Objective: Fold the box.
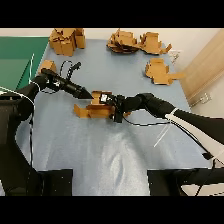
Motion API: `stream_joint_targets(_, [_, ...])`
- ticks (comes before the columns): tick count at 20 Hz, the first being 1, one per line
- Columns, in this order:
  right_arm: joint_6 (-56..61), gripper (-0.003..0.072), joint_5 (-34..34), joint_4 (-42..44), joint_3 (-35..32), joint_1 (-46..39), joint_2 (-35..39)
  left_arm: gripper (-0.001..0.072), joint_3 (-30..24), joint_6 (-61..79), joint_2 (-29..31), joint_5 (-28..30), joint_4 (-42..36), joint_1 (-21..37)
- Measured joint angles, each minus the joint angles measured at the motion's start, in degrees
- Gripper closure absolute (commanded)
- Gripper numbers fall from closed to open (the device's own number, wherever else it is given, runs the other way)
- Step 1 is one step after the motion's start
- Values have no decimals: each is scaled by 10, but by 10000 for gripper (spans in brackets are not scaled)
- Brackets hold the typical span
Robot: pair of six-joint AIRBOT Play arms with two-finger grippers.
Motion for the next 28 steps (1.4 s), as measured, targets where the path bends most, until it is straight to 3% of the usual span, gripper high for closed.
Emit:
stream_joint_targets(10, [9,65,7,33,0,-3,-29,700,0,1,0,-4,4,0])
stream_joint_targets(12, [11,183,10,33,1,-3,-33,700,0,1,0,-5,4,0])
stream_joint_targets(14, [11,187,10,33,1,-3,-35,699,0,1,0,-5,5,0])
stream_joint_targets(15, [11,245,10,33,1,-3,-36,699,0,1,0,-5,5,0])
stream_joint_targets(22, [12,248,10,33,1,-3,-38,695,2,1,0,-2,6,0])
stream_joint_targets(23, [13,248,10,33,1,-3,-38,586,5,1,0,-3,6,1])
stream_joint_targets(24, [12,248,10,34,1,-3,-39,579,11,0,0,-3,6,3])
stream_joint_targets(27, [12,247,10,35,1,-3,-39,614,35,-14,3,-3,8,26])
stream_joint_targets(28, [12,247,10,35,1,-3,-39,700,42,-24,6,-5,13,37])
